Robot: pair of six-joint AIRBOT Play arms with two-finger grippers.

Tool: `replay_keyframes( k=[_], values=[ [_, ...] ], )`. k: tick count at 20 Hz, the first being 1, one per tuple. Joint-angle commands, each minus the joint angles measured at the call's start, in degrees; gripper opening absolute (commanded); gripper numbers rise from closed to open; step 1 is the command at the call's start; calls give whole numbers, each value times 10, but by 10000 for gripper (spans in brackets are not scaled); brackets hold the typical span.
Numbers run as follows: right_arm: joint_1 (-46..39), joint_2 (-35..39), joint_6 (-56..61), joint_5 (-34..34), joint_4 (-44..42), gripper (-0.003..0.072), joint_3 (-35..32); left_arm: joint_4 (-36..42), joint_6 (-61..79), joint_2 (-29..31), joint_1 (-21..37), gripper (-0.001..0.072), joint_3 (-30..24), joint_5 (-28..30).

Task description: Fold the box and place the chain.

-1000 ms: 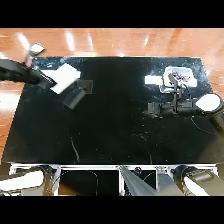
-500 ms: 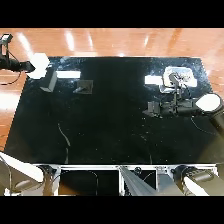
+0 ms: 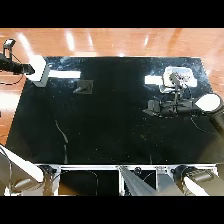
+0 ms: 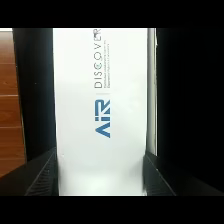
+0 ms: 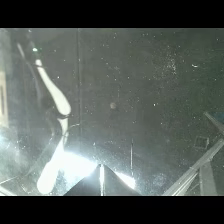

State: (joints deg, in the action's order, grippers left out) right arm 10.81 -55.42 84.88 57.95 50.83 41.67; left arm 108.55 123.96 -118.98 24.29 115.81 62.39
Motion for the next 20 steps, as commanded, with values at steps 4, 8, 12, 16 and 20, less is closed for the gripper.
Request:
replay_keyframes(
  k=[4, 8, 12, 16, 20],
  values=[
    [0, 0, 2, 9, 0, 32, 0, -3, -30, 23, 1, 620, 28, 11],
    [0, 0, 2, 12, 0, 32, 0, -4, -87, 68, 1, 616, 27, 19],
    [0, 0, -15, -17, 7, 33, 18, 43, -189, 110, -6, 322, 26, 103],
    [0, -3, 2, -13, 127, 32, 131, 133, -191, 170, -59, 14, -42, 204],
    [0, -13, 43, 41, 266, 33, 196, 106, -162, 344, -184, 14, -282, 87]
  ],
)
